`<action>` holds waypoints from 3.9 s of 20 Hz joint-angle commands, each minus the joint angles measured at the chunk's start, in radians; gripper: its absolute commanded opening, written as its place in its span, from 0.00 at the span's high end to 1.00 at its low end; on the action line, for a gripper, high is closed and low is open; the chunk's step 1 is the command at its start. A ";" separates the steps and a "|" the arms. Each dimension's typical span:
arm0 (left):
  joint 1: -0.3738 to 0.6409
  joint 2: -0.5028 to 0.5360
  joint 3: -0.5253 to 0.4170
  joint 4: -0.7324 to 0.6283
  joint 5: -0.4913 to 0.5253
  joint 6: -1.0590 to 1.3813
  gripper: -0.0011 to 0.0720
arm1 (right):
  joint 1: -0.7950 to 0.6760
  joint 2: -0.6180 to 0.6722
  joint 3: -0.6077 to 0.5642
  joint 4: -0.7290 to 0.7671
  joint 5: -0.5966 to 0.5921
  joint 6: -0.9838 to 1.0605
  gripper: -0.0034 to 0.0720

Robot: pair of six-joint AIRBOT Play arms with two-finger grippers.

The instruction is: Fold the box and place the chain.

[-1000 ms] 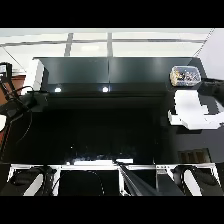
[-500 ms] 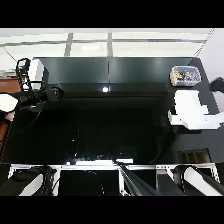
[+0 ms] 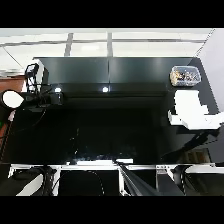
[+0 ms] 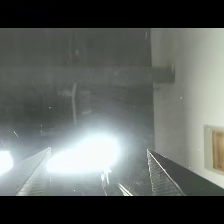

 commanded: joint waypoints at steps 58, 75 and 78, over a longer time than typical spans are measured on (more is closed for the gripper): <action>-0.184 -0.805 0.357 -0.804 -0.754 0.923 0.33 | 1.205 0.831 -1.194 1.016 -0.666 -0.611 0.93; -0.254 -0.649 0.330 -0.541 -0.636 0.869 0.95 | 1.188 0.831 -0.855 0.389 -0.343 -0.611 0.01; -0.311 -0.481 0.214 -0.557 -0.352 1.035 0.95 | 1.188 0.831 -0.769 0.285 -0.264 -0.657 0.02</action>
